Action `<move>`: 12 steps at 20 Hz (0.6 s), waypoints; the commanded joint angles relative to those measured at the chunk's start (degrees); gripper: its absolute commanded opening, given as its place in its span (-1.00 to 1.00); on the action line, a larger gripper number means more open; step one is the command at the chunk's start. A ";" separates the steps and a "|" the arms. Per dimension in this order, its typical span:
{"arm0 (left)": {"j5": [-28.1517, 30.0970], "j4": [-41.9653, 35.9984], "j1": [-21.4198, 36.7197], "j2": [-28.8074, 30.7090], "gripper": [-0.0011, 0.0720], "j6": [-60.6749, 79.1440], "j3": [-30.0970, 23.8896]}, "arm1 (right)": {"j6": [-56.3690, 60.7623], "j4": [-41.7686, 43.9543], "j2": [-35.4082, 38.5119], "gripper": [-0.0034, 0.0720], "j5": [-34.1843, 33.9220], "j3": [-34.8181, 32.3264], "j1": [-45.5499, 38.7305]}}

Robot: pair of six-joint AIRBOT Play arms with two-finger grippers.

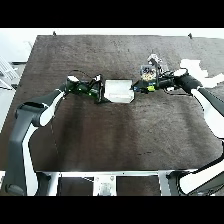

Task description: Fold the box and place the chain.

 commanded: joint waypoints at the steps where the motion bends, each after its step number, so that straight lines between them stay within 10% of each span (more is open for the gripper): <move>1: 0.00 -0.02 0.00 0.04 0.03 0.00 0.00 | 0.09 0.02 0.04 0.28 2.16 -0.13 0.20; 12: -0.02 -0.02 0.00 0.04 0.03 0.00 0.00 | 3.52 -4.31 0.07 0.27 1.31 -0.09 2.23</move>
